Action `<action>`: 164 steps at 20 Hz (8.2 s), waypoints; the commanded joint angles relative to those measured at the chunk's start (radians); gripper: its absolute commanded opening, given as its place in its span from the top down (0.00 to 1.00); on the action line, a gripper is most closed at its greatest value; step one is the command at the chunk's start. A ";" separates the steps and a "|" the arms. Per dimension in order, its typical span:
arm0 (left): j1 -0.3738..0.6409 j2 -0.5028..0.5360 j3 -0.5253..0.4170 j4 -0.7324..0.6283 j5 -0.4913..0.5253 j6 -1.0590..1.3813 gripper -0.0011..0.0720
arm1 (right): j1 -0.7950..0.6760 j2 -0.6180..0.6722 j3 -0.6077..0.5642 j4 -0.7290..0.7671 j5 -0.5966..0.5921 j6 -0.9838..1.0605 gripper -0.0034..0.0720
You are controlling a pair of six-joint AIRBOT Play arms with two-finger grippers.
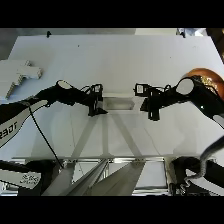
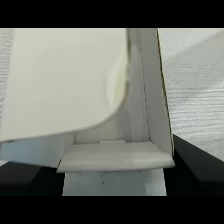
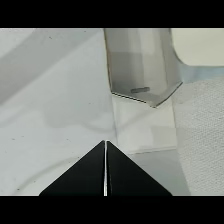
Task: Fold the box and place the chain.
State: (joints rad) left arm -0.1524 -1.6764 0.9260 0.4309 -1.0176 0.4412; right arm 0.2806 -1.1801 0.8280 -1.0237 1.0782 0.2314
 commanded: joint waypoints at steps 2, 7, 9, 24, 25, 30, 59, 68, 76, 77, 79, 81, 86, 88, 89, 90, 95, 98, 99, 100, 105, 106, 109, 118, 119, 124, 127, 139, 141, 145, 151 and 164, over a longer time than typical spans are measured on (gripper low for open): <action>0.001 0.001 0.000 0.000 0.000 0.000 0.44 | 0.001 0.010 0.001 0.172 -0.032 0.023 0.94; 0.001 0.001 0.000 0.000 0.000 0.000 0.44 | 0.001 -0.066 0.001 0.346 -0.183 0.019 0.94; 0.001 0.001 0.000 0.000 0.000 0.000 0.44 | 0.001 -0.117 0.001 0.452 -0.269 -0.040 0.94; 0.001 0.001 0.000 0.000 0.000 0.000 0.44 | 0.001 -0.264 0.001 0.639 -0.289 -0.082 0.94; 0.001 0.001 0.000 0.000 0.000 0.000 0.44 | 0.001 -0.236 0.001 0.639 -0.284 -0.082 0.94; 0.001 0.001 0.000 0.000 -0.001 0.000 0.44 | 0.000 -0.029 0.001 0.551 -0.272 -0.079 0.94; 0.001 0.001 0.000 0.000 -0.003 0.000 0.44 | 0.066 -0.227 0.001 0.156 -0.276 -0.371 0.46; 0.001 0.001 0.000 0.000 -0.003 0.000 0.44 | 0.066 -0.227 0.001 0.127 -0.261 -0.344 0.38; 0.001 0.001 0.000 0.000 -0.003 0.000 0.44 | 0.066 -0.227 0.000 0.032 -0.196 -0.150 0.38; 0.001 0.001 0.000 0.000 -0.003 0.000 0.44 | 0.066 -0.227 0.000 0.040 -0.195 -0.145 0.43; 0.001 0.001 0.000 0.000 -0.003 0.000 0.44 | 0.066 -0.227 0.000 0.068 -0.192 -0.145 0.47; 0.001 0.001 0.000 0.000 -0.003 0.000 0.44 | 0.066 -0.227 0.000 0.106 -0.194 -0.146 0.60; 0.001 0.001 0.000 0.000 -0.003 0.000 0.44 | 0.066 -0.227 0.000 0.135 -0.208 -0.150 0.71; 0.001 0.001 0.000 0.000 -0.003 0.000 0.44 | 0.066 -0.227 0.000 0.135 -0.223 -0.150 0.72; 0.001 0.001 0.000 0.000 -0.003 0.000 0.44 | 0.066 -0.227 0.000 0.135 -0.238 -0.150 0.72; 0.001 0.001 0.000 0.000 -0.003 0.000 0.44 | 0.066 -0.227 0.000 0.135 -0.252 -0.150 0.72; 0.001 0.001 0.000 0.000 -0.003 0.000 0.44 | 0.066 -0.227 0.000 0.177 -0.324 -0.150 0.72; 0.001 0.001 0.000 0.000 -0.003 0.000 0.44 | 0.066 -0.227 0.000 0.255 -0.324 -0.151 0.50; 0.001 0.001 0.000 0.000 -0.003 0.000 0.44 | 0.066 -0.227 0.000 0.262 -0.324 -0.153 0.41; 0.001 0.001 0.000 0.000 -0.003 0.000 0.44 | 0.066 -0.227 0.000 0.262 -0.323 -0.153 0.41; 0.001 0.001 0.000 0.000 -0.003 0.000 0.44 | 0.066 -0.227 0.000 0.261 -0.319 -0.151 0.54; 0.001 0.001 0.000 0.000 -0.003 0.000 0.44 | 0.066 -0.227 0.000 0.261 -0.303 -0.149 0.79; 0.001 0.001 0.000 0.000 -0.003 0.000 0.44 | 0.066 -0.220 0.001 0.256 -0.230 -0.143 0.93; 0.001 0.001 0.000 0.000 -0.003 0.000 0.44 | 0.019 0.061 0.000 0.009 -0.195 0.317 0.93; 0.001 0.001 0.000 0.000 -0.003 0.000 0.44 | -0.007 0.083 0.000 0.000 -0.195 0.364 0.93; 0.001 0.001 0.000 0.000 -0.003 0.000 0.44 | -0.163 0.101 -0.018 -0.096 -0.185 0.618 0.94; 0.001 0.001 0.000 0.000 -0.003 0.000 0.44 | -0.216 0.071 -0.064 -0.150 -0.184 0.759 0.94; 0.001 0.001 0.000 0.000 -0.003 0.000 0.44 | -0.159 -0.213 -0.109 0.174 -0.158 0.649 0.94; 0.001 0.001 0.000 0.000 -0.003 0.000 0.44 | -0.136 -0.225 -0.109 0.220 -0.154 0.620 0.94; 0.001 0.001 0.000 0.000 -0.003 0.000 0.44 | -0.131 -0.222 -0.109 0.344 -0.132 0.597 0.74; 0.001 0.001 0.000 0.000 -0.003 0.000 0.44 | -0.131 -0.156 -0.109 0.355 -0.125 0.597 0.72; 0.001 0.001 0.000 0.000 -0.003 0.000 0.44 | -0.128 -0.094 -0.109 0.441 -0.157 0.544 0.43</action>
State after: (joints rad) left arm -0.1516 -1.6760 0.9257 0.4305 -1.0214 0.4408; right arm 0.1497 -1.2770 0.7189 -0.5957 0.9432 0.7849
